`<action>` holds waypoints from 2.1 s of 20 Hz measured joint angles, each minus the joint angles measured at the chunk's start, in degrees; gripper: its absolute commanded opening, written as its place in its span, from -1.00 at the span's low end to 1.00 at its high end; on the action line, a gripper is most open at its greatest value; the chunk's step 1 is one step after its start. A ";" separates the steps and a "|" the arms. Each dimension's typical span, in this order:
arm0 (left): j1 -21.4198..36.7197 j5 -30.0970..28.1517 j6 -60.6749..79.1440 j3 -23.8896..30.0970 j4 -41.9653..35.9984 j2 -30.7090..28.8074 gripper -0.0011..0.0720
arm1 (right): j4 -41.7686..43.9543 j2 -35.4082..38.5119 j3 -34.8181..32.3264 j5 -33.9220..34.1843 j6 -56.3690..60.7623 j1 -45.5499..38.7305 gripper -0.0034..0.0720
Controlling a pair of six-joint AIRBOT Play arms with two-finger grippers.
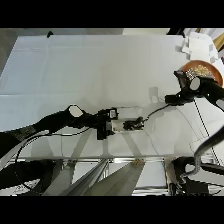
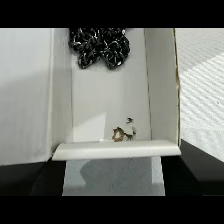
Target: Fold the box and place the chain.
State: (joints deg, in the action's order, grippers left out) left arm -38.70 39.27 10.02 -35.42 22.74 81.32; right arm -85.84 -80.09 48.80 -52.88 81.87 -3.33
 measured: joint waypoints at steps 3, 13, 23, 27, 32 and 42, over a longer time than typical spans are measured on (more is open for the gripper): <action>0.00 0.00 0.00 0.00 0.02 0.00 -0.61 | -0.13 0.42 -0.85 0.31 0.57 0.09 -0.87; 0.00 0.02 0.00 0.00 0.00 0.00 -0.61 | 9.49 21.38 -1.40 -2.78 -4.39 2.01 -0.87; 0.00 0.00 0.00 0.00 0.02 0.00 -0.61 | 18.40 34.86 -1.42 -14.73 -8.61 21.40 -0.87; 0.00 0.00 0.00 0.00 0.02 0.00 -0.61 | 20.76 35.01 -1.49 -13.22 -8.68 29.94 -0.86; 0.00 0.00 0.00 0.00 0.00 0.00 -0.61 | 21.75 32.06 -1.97 -10.01 -8.39 38.25 -0.86; 0.00 0.00 0.00 0.00 0.00 0.00 -0.61 | 21.66 13.94 -4.00 -2.89 -8.31 43.78 -0.60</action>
State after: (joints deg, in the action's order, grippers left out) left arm -38.70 39.27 10.02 -35.42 22.74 81.32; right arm -64.18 -66.15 44.80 -55.77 73.56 40.45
